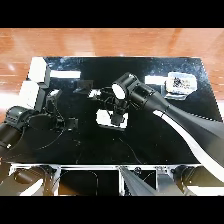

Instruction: Fold the box and place the chain.

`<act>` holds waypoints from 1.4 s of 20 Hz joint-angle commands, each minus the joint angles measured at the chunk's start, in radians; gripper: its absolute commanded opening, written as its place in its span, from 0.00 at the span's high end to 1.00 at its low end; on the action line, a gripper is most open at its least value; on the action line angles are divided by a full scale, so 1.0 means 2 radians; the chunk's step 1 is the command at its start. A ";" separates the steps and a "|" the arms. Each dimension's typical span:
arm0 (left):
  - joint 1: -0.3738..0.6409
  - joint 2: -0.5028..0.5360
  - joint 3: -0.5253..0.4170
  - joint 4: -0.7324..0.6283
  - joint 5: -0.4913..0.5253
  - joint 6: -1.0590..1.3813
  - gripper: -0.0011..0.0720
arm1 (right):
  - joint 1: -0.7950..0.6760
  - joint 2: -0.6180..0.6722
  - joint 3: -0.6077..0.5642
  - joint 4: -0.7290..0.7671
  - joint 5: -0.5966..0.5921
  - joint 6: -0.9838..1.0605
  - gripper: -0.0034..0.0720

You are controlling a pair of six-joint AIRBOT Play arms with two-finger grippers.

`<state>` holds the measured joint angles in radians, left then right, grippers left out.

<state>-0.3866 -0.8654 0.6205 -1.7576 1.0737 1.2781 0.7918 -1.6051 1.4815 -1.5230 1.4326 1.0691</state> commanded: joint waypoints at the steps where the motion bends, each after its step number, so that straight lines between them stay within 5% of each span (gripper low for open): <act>1: 0.000 0.000 0.000 -0.002 0.000 0.000 0.35 | 0.000 0.001 0.000 0.000 0.001 0.001 0.47; 2: 0.000 0.000 0.000 -0.002 0.000 0.000 0.35 | 0.000 0.001 0.000 0.000 0.002 0.001 0.66; 3: 0.000 0.000 0.000 -0.002 0.000 0.000 0.35 | 0.000 0.001 0.000 0.000 0.002 0.000 0.68; 28: 0.000 0.000 0.000 -0.002 0.001 0.000 0.35 | 0.000 0.001 0.000 0.015 0.019 0.002 0.68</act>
